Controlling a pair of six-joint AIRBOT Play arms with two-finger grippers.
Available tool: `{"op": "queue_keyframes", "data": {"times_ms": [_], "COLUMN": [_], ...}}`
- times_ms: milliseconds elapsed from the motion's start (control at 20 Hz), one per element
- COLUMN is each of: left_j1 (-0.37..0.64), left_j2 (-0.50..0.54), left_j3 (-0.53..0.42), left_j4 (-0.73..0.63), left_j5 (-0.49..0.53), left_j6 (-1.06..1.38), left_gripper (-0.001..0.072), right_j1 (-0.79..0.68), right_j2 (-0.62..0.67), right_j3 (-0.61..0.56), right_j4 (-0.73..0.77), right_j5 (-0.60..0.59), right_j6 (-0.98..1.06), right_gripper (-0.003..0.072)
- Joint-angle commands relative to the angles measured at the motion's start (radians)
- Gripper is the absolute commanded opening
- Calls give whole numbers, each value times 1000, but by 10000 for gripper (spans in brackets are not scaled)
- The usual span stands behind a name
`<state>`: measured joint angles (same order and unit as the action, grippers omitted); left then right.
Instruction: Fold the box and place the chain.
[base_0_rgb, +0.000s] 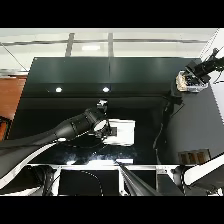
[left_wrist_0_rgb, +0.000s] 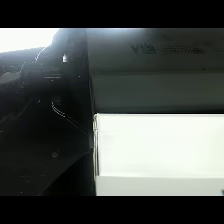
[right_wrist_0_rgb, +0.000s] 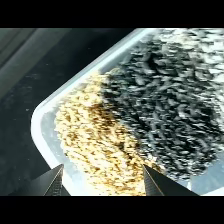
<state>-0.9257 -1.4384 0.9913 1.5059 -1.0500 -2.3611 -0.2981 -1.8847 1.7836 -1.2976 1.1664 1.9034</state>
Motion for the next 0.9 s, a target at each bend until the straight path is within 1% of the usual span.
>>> {"op": "queue_keyframes", "data": {"times_ms": [0, 250, 550, 600, 650, 700, 750, 800, 850], "left_j1": [-1, -1, -1, -1, -1, -1, -1, -1, -1], "left_j2": [0, 0, 0, 0, 0, 0, 0, 0, 0], "left_j3": [0, 0, 0, 0, 0, 0, 0, 0, 0], "left_j4": [0, 0, 0, 0, 0, 0, 0, 0, 0], "left_j5": [2, 2, 2, 2, 2, 2, 2, 2, 2], "left_j6": [0, 0, 0, 0, 0, 0, 0, 0, 0], "left_gripper": [27, 28, 28, 27, 28, 27, 28, 27, 27], "right_j1": [-6, -4, 28, 32, 32, 30, 26, 20, 14], "right_j2": [-7, -41, -89, -92, -91, -87, -78, -65, -48], "right_j3": [10, 10, 10, 10, 10, 10, 10, 10, 10], "right_j4": [8, 48, 48, 48, 49, 49, 49, 49, 48], "right_j5": [23, 8, 3, 4, 5, 11, 20, 29, 40], "right_j6": [2, 24, 30, 31, 30, 24, 3, -20, -42], "right_gripper": [560, 559, 559, 547, 341, 170, 52, 20, 6]}}
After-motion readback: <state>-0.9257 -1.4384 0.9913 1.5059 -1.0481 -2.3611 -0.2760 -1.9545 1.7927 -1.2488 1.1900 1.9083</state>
